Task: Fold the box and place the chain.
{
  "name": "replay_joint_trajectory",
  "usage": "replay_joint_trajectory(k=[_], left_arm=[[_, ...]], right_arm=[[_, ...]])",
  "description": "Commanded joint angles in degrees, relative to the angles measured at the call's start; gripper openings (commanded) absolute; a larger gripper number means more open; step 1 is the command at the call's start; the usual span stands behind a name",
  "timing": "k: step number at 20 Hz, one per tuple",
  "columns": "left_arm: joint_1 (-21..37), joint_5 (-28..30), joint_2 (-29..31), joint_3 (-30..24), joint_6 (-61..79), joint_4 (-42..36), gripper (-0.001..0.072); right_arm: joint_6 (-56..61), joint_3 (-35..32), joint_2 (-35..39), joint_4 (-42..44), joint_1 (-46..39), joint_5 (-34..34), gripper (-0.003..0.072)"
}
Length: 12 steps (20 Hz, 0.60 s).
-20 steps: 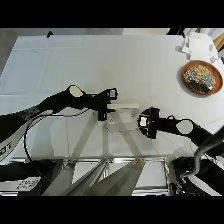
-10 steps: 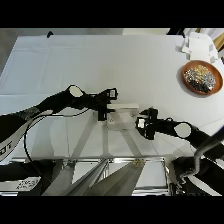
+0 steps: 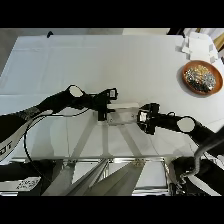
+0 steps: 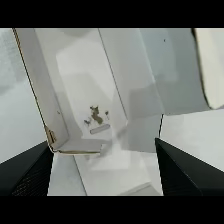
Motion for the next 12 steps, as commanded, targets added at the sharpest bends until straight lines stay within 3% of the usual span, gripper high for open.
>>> replay_joint_trajectory(k=[1, 12], left_arm=[[0.0, 0.0, 0.0, 0.0, 0.0, 0.0, 0.0013], [0.0, 0.0, 0.0, 0.0, 0.0, 0.0, 0.0013]], right_arm=[[-0.4, 0.4, -0.1, -0.3, -2.3, 3.6, 0.0688], [-0.4, 1.2, -0.5, 5.0, -3.1, 3.8, 0.0688]])
